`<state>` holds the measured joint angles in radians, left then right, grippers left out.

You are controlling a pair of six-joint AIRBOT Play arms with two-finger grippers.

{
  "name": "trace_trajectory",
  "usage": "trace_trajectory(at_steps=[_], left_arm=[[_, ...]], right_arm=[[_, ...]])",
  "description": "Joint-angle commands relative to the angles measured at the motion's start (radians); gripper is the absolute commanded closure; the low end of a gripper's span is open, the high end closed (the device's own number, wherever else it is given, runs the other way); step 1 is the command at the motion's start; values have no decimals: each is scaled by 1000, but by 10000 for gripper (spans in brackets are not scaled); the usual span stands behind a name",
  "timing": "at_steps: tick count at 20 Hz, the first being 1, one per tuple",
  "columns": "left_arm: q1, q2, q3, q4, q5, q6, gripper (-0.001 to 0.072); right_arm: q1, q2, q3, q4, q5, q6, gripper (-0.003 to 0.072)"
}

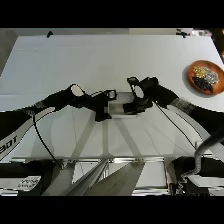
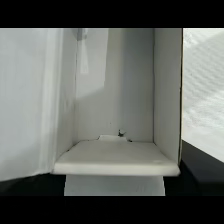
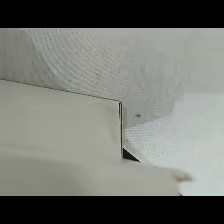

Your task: Fold the box and place the chain.

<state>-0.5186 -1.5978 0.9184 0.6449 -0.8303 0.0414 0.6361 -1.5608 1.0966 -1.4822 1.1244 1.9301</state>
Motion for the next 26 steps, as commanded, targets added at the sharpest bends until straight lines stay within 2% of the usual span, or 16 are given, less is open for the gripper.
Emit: trace_trajectory(at_steps=[1,4,6,9,10,14,15,17,22,26], left_arm=[[0,-1,0,-2,3,0,358],[0,-1,0,-2,3,0,358],[0,-1,0,-1,3,0,358],[0,-1,0,-2,3,0,358],[0,-1,0,-2,4,0,358],[0,-1,0,-1,3,0,358],[0,-1,0,-1,3,0,358],[0,-1,0,-2,4,0,358],[0,-1,0,-2,3,0,358],[0,-1,0,-1,4,0,358]], right_arm=[[11,-1,1,16,-13,3,488],[11,-1,1,23,-10,13,484],[11,-1,1,23,-10,43,507],[11,-1,0,23,-9,61,615],[11,-1,0,23,-8,61,674],[11,0,1,23,-6,62,673],[11,2,1,23,-6,62,643],[11,9,5,20,0,59,389],[11,27,42,9,26,51,381],[11,27,44,-23,89,52,386]])
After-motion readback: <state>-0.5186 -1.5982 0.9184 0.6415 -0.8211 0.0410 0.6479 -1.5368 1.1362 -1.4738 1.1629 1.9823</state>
